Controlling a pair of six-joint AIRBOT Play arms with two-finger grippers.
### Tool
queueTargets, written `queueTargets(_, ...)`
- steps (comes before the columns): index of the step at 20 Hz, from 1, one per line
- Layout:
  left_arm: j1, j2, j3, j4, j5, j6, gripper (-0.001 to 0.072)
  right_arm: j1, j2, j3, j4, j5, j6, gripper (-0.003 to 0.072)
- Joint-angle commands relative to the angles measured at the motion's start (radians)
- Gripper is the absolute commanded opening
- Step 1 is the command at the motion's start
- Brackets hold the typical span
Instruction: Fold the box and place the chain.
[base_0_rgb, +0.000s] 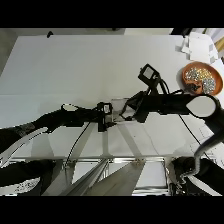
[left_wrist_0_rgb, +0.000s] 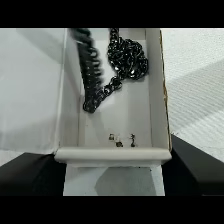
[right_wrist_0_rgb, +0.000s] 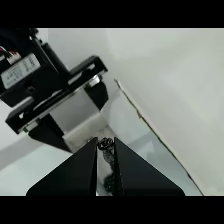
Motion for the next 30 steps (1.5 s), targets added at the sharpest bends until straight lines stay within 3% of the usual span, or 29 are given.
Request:
queueTargets(1,0.000,0.000,0.000,0.000,0.000,0.000,0.0209,0.008,-0.097,0.000,-0.002,0.040,-0.003,0.0018)
queueTargets(6,0.000,0.000,0.000,0.000,0.000,0.000,0.0209,0.051,-0.177,0.000,-0.003,0.066,0.005,0.0022)
queueTargets(9,0.000,0.000,0.000,0.000,0.000,0.000,0.0209,0.061,-0.183,0.000,-0.003,0.069,0.008,0.0197)
queueTargets(12,0.000,0.000,0.000,0.000,0.000,0.000,0.0209,0.036,-0.178,0.001,-0.010,0.084,0.015,0.0205)
queueTargets(19,0.000,0.000,0.000,0.000,0.000,0.000,0.0209,-0.298,-0.023,0.097,-0.140,0.315,0.134,0.0198)
queueTargets(23,0.000,0.000,0.000,0.000,0.000,0.000,0.0209,-0.488,-0.027,0.105,-0.298,0.249,0.280,0.0201)
queueTargets(24,0.000,0.000,0.000,0.000,0.000,0.000,0.0209,-0.513,-0.042,0.105,-0.365,0.222,0.351,0.0230)
queueTargets(25,0.000,0.000,0.000,0.000,0.000,0.000,0.0209,-0.532,-0.063,0.105,-0.431,0.205,0.418,0.0330)
queueTargets(26,0.000,0.000,0.000,0.000,0.000,0.000,0.0209,-0.541,-0.089,0.105,-0.473,0.199,0.464,0.0364)
queueTargets(30,0.000,0.000,0.000,0.000,0.000,0.000,0.0209,-0.543,-0.228,0.105,-0.505,0.188,0.510,0.0364)
